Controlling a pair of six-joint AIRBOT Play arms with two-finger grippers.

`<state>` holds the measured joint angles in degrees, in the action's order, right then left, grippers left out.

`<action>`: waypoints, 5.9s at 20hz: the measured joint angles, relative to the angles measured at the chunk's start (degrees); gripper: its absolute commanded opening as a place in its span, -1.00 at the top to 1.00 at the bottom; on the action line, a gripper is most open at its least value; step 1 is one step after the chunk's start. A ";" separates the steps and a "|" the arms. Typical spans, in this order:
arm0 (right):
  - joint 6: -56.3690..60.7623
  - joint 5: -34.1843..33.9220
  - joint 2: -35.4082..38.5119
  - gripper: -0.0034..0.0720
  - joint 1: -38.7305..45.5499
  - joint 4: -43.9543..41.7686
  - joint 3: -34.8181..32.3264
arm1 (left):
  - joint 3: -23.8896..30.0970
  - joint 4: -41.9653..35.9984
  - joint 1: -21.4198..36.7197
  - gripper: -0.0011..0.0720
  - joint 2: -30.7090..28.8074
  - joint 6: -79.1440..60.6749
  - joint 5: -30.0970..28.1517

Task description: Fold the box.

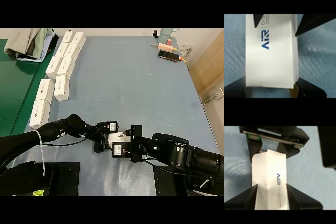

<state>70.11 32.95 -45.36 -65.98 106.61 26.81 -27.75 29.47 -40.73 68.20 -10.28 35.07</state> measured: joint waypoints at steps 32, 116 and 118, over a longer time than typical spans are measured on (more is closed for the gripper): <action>0.81 -1.46 -0.76 0.33 0.02 0.17 0.00 | 0.00 0.07 0.00 -0.43 -0.02 -0.20 0.00; 34.88 -36.13 -1.05 0.90 5.68 -6.62 -16.68 | 0.00 0.09 0.00 -0.43 0.00 -0.20 0.00; 34.88 -36.02 -1.14 0.90 5.68 -6.88 -16.85 | 0.00 0.09 0.00 -0.43 0.00 -0.22 0.00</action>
<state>104.99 -3.07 -46.50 -60.29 99.72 9.96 -27.75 29.56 -40.73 68.20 -10.50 35.07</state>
